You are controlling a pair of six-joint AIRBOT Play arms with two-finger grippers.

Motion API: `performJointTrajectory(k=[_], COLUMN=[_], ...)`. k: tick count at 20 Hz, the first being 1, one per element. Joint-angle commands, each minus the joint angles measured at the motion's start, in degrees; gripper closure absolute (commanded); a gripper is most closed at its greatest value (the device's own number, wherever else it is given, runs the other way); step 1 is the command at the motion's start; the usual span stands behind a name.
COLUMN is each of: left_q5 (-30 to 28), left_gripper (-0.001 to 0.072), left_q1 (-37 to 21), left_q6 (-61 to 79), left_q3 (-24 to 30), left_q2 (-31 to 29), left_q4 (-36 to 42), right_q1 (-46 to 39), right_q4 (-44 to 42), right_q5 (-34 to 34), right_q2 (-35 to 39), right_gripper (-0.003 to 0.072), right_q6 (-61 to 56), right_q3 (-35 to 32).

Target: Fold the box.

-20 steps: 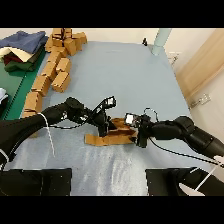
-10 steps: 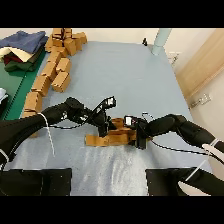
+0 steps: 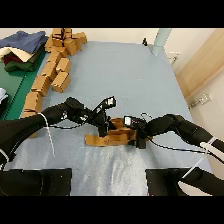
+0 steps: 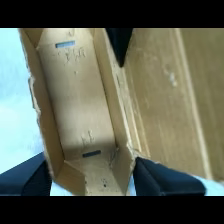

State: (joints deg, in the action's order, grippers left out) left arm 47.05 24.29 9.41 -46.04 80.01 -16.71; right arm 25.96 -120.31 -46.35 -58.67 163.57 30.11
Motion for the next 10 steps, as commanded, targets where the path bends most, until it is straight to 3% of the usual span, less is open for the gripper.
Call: performJointTrajectory(k=[1, 4, 10], left_q5=[0.0, 0.0, 0.0], left_gripper=[0.0695, 0.0695, 0.0696], left_q1=[0.0, 0.0, 0.0], left_q6=[0.0, 0.0, 0.0], left_q3=[0.0, 0.0, 0.0], left_q2=[0.0, 0.0, 0.0], left_q4=[0.0, 0.0, 0.0], right_q1=[0.2, 0.2, 0.2], right_q4=[1.3, -1.3, -1.6], right_q5=[-1.7, -1.7, -1.7], right_q2=[0.1, -0.2, -1.3], right_gripper=[-0.0028, -0.0028, -0.0028], right_q6=[0.5, 7.8, 8.6], right_q3=[0.0, 0.0, 0.0])
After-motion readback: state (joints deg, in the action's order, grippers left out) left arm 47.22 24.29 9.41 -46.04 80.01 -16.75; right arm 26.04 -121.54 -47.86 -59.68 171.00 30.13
